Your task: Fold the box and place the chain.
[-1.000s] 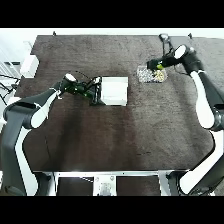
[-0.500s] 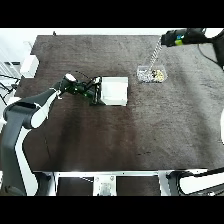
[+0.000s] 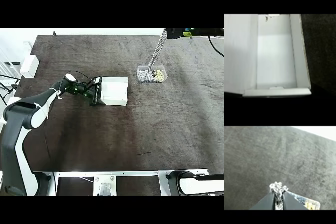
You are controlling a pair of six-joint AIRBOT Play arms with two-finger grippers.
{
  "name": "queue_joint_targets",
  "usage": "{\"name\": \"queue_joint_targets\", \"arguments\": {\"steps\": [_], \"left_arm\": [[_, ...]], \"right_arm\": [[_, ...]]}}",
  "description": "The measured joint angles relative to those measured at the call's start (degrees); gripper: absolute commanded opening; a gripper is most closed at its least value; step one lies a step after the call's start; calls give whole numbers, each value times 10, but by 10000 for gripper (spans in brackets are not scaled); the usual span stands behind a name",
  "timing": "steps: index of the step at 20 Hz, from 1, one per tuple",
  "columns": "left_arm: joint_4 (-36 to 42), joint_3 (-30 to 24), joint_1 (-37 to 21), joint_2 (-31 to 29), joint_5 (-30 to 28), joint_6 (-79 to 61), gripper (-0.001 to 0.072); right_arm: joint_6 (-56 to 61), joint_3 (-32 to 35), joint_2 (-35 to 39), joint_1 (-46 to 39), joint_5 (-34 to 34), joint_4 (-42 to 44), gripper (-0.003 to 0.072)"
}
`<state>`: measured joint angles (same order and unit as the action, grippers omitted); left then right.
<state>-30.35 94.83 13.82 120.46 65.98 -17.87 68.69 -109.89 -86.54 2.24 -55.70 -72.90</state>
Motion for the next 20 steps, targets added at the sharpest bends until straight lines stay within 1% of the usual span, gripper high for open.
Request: {"name": "queue_joint_targets", "arguments": {"steps": [6, 14, 20], "left_arm": [[0, 0, 0, 0, 0, 0, 420], [0, 0, 0, 0, 0, 0, 420], [0, 0, 0, 0, 0, 0, 420]], "right_arm": [[-17, 0, 22, 7, -26, 2, 0], [-89, 0, 34, 9, -142, 51, 0], [-185, 0, 34, 9, -221, 129, 0]]}}
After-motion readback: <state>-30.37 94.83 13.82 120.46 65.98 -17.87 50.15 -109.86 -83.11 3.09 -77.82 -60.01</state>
